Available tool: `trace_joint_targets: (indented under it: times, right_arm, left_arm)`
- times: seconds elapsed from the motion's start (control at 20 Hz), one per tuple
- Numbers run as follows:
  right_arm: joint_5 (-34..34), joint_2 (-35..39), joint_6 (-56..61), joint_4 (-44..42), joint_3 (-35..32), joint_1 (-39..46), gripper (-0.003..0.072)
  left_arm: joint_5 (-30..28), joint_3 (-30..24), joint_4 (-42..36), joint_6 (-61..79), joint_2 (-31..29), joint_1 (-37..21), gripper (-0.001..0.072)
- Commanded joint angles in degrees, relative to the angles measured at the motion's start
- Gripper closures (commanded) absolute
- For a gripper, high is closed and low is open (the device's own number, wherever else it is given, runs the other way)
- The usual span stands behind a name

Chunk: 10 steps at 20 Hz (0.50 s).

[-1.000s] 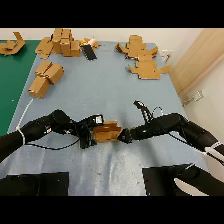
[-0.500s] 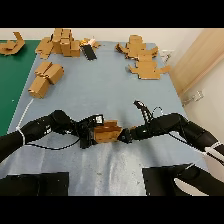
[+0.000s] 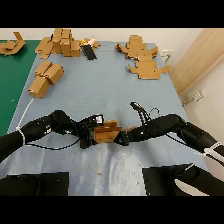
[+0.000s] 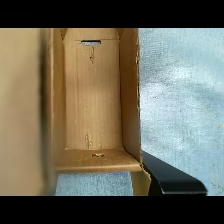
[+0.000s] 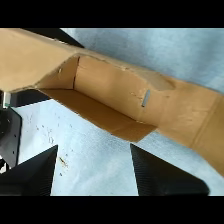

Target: Fold the box.

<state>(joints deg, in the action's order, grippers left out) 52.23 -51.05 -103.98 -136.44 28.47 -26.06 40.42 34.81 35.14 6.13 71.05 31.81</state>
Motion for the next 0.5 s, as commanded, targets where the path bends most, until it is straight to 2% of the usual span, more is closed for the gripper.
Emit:
trace_joint_targets:
  times: [0.0, 0.15, 0.2, 0.25, 0.3, 0.45]
  right_arm:
    - [-1.14, 0.02, 0.09, -0.52, 0.15, -1.07, -0.0016]
    - [-0.81, -0.02, 0.09, -0.59, 0.15, -1.09, -0.0016]
    - [-0.87, -0.02, 0.13, -0.59, 0.15, -1.07, 0.0032]
    - [-1.75, -0.09, 2.25, -0.85, 0.17, -1.07, 0.0396]
    - [-3.96, -0.09, 5.05, -1.07, 0.17, -1.09, 0.0679]
    - [-8.28, -0.17, 6.49, -1.62, 3.39, -1.05, 0.0681]
  left_arm:
    - [0.04, 0.0, 0.02, 0.0, 0.04, 0.0, 0.0121]
    - [0.02, 0.0, 0.02, 0.0, 0.04, -0.02, 0.0121]
    - [0.02, 0.0, 0.02, 0.02, 0.04, -0.02, 0.0121]
    - [0.07, 0.0, 0.02, 0.02, 0.04, -0.02, 0.012]
    - [0.07, 0.0, 0.02, 0.0, 0.04, -0.02, 0.0119]
    - [0.07, 0.0, 0.02, 0.02, 0.04, 0.0, 0.0119]
